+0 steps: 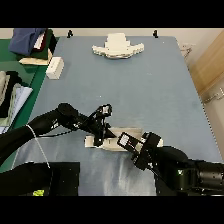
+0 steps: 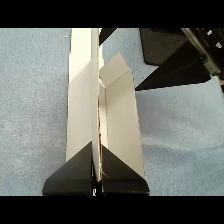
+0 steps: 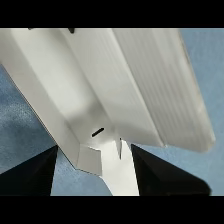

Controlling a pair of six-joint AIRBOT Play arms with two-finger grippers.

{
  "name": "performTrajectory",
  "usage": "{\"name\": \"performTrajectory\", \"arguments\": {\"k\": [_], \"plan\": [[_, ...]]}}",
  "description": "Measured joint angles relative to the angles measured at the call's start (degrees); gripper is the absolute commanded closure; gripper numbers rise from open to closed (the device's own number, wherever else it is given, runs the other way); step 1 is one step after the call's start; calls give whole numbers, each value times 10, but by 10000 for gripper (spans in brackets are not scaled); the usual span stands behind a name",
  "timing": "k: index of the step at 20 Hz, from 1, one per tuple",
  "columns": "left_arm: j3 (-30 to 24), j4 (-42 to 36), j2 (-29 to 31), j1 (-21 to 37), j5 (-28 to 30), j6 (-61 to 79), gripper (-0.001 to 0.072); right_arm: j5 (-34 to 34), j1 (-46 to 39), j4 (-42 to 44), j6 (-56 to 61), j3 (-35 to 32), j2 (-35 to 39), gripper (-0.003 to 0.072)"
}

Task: Fold the box.

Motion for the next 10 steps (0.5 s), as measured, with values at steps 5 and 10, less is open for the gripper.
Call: {"name": "performTrajectory", "arguments": {"k": [5, 10], "plan": [[0, 0, 0, 0, 0, 0, 693, -1, -57, 19, -52, 0, 7, -34], [0, 0, 0, 0, 0, 0, 693, -37, -188, 154, -302, 0, 28, -34]]}}
